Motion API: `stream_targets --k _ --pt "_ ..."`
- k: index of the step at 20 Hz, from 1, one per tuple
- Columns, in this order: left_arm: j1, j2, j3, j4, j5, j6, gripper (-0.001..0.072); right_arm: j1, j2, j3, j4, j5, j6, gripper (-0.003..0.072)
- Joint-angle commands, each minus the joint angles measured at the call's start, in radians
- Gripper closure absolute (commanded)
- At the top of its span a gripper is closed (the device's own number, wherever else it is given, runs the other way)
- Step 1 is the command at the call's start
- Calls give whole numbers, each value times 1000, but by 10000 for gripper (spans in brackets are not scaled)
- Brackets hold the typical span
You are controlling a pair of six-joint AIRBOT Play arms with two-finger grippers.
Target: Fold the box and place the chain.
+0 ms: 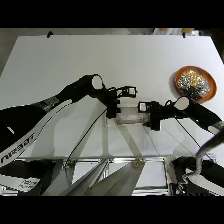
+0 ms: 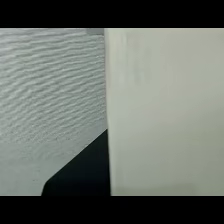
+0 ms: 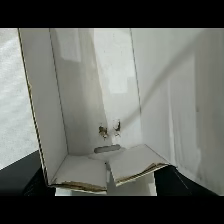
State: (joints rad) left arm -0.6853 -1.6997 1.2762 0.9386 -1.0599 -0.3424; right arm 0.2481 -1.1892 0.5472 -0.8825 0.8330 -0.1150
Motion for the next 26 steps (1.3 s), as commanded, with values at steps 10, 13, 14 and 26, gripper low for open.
stream_targets --k 10,13,14,26 --pt "-55 24 1 46 24 2 707 0 -1 1 0 3 1 130" --pt "-56 23 1 47 24 3 707 0 -7 1 0 0 1 130" --pt "-56 24 1 46 23 5 707 0 -7 1 0 -3 2 134" --pt "-56 24 1 47 16 5 695 0 -6 1 0 -3 2 281"
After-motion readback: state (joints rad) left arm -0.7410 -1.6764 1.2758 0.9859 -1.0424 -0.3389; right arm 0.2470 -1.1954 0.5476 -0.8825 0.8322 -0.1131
